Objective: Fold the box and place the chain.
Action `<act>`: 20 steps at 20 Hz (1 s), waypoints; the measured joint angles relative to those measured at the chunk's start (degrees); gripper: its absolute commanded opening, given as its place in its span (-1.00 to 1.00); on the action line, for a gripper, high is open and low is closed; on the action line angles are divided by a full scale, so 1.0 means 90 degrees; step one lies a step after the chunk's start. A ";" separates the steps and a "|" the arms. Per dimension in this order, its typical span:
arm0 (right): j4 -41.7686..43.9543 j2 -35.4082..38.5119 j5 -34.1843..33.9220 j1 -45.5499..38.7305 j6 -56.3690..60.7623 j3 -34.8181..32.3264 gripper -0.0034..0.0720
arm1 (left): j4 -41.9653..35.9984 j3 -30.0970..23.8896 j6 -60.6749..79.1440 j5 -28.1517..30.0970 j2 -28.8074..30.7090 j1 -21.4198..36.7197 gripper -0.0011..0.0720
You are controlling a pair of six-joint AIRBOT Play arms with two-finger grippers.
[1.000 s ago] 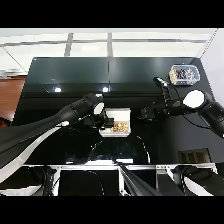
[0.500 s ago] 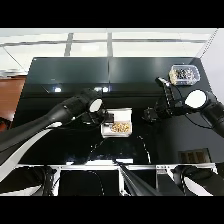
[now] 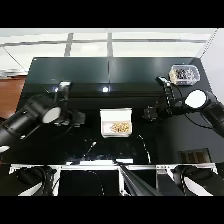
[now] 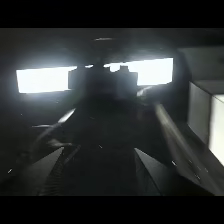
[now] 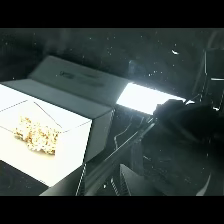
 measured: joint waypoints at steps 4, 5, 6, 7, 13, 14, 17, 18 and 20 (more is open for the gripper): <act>0.0000 0.0000 -0.0068 0.0000 0.0000 0.0002 -0.23 | -0.3084 -0.1443 0.3281 0.1503 0.0245 0.1263 0.44; 0.0002 0.0000 -0.0073 0.0000 0.0000 0.0002 -0.23 | -0.3881 -0.1649 0.4503 0.1668 0.0177 0.1462 0.63; 0.0000 0.0000 -0.0085 0.0000 0.0000 0.0002 -0.23 | -0.4524 -0.1792 0.5700 0.1671 0.0083 0.1588 1.00; 0.0000 0.0000 -0.0087 0.0000 0.0002 0.0002 -0.23 | -0.5202 -0.1897 0.7045 0.1659 -0.0044 0.1671 0.99; 0.0000 0.0000 -0.0102 0.0000 0.0146 0.0002 -0.23 | -0.7006 -0.2084 1.3595 0.1712 -0.0549 0.1440 0.99; 0.0002 0.0000 -0.0104 0.0000 0.0165 0.0000 -0.23 | -0.7116 -0.2050 1.4088 0.1800 -0.0663 0.1406 0.99; 0.0002 0.0000 -0.0112 0.0000 0.0250 0.0002 -0.23 | -0.7184 -0.1809 1.5067 0.1945 -0.1129 0.1328 0.99; 0.0002 0.0000 -0.0114 0.0000 0.0253 0.0002 -0.23 | -0.7116 -0.1705 1.5242 0.1953 -0.1268 0.1285 0.99; 0.0005 0.0000 -0.0117 0.0000 0.0274 0.0002 -0.23 | -0.7031 -0.1494 1.5487 0.1962 -0.1518 0.1158 0.99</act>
